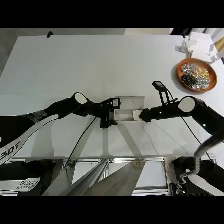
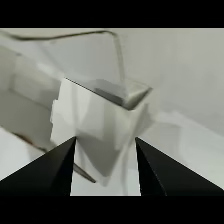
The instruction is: Fold the box and place the chain.
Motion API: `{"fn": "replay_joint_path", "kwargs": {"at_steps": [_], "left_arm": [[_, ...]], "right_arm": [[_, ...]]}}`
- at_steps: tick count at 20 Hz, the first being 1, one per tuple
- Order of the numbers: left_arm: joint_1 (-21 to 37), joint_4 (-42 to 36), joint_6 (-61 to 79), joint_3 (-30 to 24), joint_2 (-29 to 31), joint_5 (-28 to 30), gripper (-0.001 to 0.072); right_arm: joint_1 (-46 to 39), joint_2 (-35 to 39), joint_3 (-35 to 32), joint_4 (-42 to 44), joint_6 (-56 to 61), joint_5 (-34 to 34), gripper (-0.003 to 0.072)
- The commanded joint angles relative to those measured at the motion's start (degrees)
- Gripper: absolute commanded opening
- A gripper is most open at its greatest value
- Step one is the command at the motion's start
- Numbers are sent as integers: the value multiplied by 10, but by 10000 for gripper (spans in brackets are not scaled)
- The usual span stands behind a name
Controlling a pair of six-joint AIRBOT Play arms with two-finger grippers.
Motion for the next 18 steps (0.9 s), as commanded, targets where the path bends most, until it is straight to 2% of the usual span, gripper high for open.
{"fn": "replay_joint_path", "kwargs": {"at_steps": [1, 5, 10, 18], "left_arm": [[0, 0, 0, 0, 0, 0, 206], [0, 0, 0, 0, 0, 0, 206], [0, 0, 0, 0, 0, 0, 206], [0, 0, 0, 0, 0, 0, 206]], "right_arm": [[45, -19, 28, -115, 116, -4, 416], [90, -65, 76, -128, 163, 4, 415], [141, -164, 141, -247, 317, 100, 416], [165, -175, 143, -312, 439, 97, 394]]}}
